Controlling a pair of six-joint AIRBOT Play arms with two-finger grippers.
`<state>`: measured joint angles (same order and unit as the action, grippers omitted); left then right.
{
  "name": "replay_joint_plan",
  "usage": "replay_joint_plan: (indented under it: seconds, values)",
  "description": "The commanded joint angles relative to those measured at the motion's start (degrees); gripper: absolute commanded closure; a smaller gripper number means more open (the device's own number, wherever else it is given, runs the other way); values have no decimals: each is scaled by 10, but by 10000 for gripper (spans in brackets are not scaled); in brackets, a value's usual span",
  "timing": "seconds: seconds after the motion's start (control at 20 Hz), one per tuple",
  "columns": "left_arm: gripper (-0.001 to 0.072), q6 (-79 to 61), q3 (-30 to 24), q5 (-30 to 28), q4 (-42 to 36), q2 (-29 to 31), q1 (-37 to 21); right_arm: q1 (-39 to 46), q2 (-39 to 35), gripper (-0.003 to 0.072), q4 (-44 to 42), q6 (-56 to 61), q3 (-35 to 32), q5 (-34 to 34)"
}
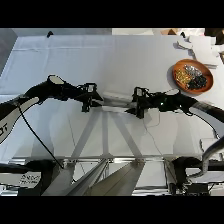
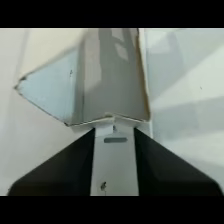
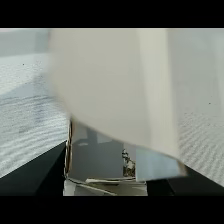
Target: Fold the box and place the chain.
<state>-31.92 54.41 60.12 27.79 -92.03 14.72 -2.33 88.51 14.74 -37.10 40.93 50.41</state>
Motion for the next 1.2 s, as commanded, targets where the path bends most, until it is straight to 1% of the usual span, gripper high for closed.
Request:
replay_joint_plan:
  seconds: [0.0, 0.3, 0.4, 0.55, 0.6, 0.7, 0.9, 1.15]
  values:
    - [370, 5, 0, -1, -21, -1, 0, 0, 0, 245, 0, 0, 0, 0]
    - [367, 28, 0, 1, -20, -7, 0, 0, 0, 245, 0, 0, 0, 0]
    - [397, 28, 0, 1, -17, -7, 0, 0, 0, 245, 0, 0, 0, 0]
    - [400, 30, 0, 1, 17, -2, -1, 0, 0, 245, 0, 0, 0, 0]
    - [454, 33, 0, 1, 35, 3, -2, 0, 0, 245, 0, 0, 0, 0]
    - [455, 53, 0, 1, 73, 17, -8, 0, 0, 245, 0, 0, 0, 0]
    - [454, 125, 0, 8, 77, 62, -31, 0, 0, 245, 0, 0, 0, 0]
    - [456, 254, 0, 10, 79, 144, -70, 0, 0, 245, 0, 0, 0, 0]
